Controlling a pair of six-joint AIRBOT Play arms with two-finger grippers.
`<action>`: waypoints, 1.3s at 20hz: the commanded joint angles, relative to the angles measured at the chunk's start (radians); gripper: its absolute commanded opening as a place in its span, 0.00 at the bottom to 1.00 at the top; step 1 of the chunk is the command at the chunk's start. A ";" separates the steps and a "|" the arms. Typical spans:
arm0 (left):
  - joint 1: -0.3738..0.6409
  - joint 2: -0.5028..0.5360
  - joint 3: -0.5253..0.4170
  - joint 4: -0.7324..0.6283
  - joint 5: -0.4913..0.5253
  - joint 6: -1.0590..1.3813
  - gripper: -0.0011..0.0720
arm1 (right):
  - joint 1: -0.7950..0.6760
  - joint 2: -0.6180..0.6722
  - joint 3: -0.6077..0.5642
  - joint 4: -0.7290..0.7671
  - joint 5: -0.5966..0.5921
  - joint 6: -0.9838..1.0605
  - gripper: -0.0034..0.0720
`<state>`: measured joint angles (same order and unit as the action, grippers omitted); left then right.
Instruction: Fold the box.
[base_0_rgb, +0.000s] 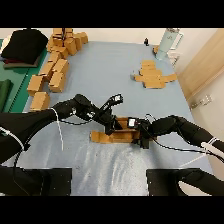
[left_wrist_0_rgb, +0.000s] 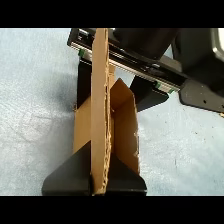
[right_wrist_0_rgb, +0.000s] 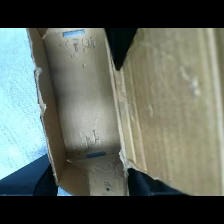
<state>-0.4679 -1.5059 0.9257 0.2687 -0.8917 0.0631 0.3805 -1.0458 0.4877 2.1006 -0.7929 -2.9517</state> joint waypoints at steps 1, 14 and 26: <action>0.000 -0.001 0.000 0.000 0.000 0.000 0.03 | 0.000 0.000 0.000 -0.001 -0.002 0.001 0.71; 0.002 -0.001 0.002 -0.044 0.002 -0.035 0.03 | 0.000 0.000 0.000 -0.002 -0.002 0.001 0.71; 0.119 0.127 0.002 0.284 -0.104 -0.579 0.92 | 0.000 0.000 0.000 -0.002 -0.002 0.001 0.71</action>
<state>-0.3939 -1.4364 0.9268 0.3748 -0.9333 -0.2382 0.3801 -1.0458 0.4877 2.0983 -0.7940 -2.9505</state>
